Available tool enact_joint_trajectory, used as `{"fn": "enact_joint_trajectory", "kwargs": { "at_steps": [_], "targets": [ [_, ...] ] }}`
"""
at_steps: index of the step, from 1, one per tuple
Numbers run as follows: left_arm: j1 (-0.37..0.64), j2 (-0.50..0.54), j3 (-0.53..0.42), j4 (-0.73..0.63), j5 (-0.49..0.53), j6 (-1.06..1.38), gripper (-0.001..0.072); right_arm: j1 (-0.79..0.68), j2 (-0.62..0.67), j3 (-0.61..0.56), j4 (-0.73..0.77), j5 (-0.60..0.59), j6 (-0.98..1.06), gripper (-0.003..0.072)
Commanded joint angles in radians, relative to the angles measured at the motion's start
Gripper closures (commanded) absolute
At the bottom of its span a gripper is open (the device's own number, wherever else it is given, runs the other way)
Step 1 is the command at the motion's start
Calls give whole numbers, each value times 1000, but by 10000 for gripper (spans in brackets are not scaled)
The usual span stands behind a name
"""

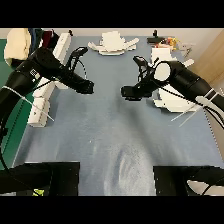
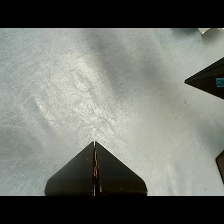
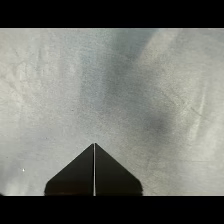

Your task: Fold the box.

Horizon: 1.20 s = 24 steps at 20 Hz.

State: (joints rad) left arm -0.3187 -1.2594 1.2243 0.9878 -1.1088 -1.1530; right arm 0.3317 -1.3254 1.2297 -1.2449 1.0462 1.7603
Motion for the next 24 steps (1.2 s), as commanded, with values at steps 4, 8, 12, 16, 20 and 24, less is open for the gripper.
{"fn": "enact_joint_trajectory", "kwargs": {
  "at_steps": [4, 8, 12, 16, 20, 24],
  "targets": [
    [0, 0, 1, 0, 0, 1, 696, 0, 0, 1, 0, 0, 0, 682],
    [0, 0, 1, 0, 0, 0, 696, 0, 0, 1, 0, 0, 0, 682],
    [0, 0, 1, 0, 0, 0, 696, 0, 0, 1, 0, 0, 0, 682],
    [0, -1, 1, 0, 45, 0, 696, 0, -2, 1, -1, -52, 1, 682],
    [0, 0, 1, 0, 76, 0, 696, 1, -3, -1, 69, -49, 23, 681],
    [0, -1, 1, 0, 89, 0, 696, -27, -2, 14, 27, 3, 51, 682]
  ]
}}
